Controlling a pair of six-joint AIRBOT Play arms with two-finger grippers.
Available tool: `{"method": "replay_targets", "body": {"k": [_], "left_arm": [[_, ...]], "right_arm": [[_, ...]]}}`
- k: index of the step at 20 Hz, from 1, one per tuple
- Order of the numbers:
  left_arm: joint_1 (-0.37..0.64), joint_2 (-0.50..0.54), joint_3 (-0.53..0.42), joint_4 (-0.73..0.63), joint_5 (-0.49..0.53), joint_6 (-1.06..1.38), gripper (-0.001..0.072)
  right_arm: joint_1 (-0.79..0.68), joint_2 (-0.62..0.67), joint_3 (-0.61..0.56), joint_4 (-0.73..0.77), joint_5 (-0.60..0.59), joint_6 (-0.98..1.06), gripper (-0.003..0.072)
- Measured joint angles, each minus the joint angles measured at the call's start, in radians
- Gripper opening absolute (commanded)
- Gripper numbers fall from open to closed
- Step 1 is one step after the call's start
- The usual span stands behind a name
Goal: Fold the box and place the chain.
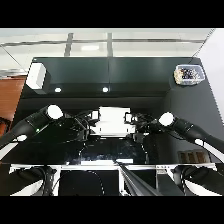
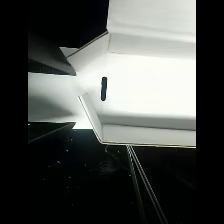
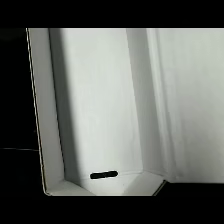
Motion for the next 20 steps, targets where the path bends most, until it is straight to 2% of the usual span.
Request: {"method": "replay_targets", "body": {"k": [8, 12, 13, 14, 17, 20], "left_arm": [[0.000, -0.001, 0.001, 0.010, 0.035, -0.024, 0.0349], [-0.004, -0.005, 0.001, -0.037, 0.066, -0.027, 0.0347], [-0.008, -0.007, 0.001, -0.051, 0.071, -0.027, 0.0254], [-0.013, -0.009, 0.001, -0.058, 0.072, -0.029, 0.0195], [-0.029, -0.013, 0.001, -0.072, 0.065, -0.027, 0.0151], [-0.039, -0.018, 0.001, -0.085, 0.061, -0.027, 0.0152]], "right_arm": [[0.000, 0.000, 0.000, 0.000, 0.000, 0.000, 0.0202], [0.000, 0.000, 0.000, 0.000, 0.000, 0.000, 0.0202], [0.000, 0.000, 0.000, 0.000, 0.000, 0.000, 0.0202], [0.000, 0.000, 0.000, 0.000, 0.000, 0.000, 0.0202], [0.000, 0.000, 0.000, 0.000, 0.000, 0.000, 0.0202], [0.000, 0.000, 0.000, 0.000, 0.000, -0.001, 0.0202]]}}
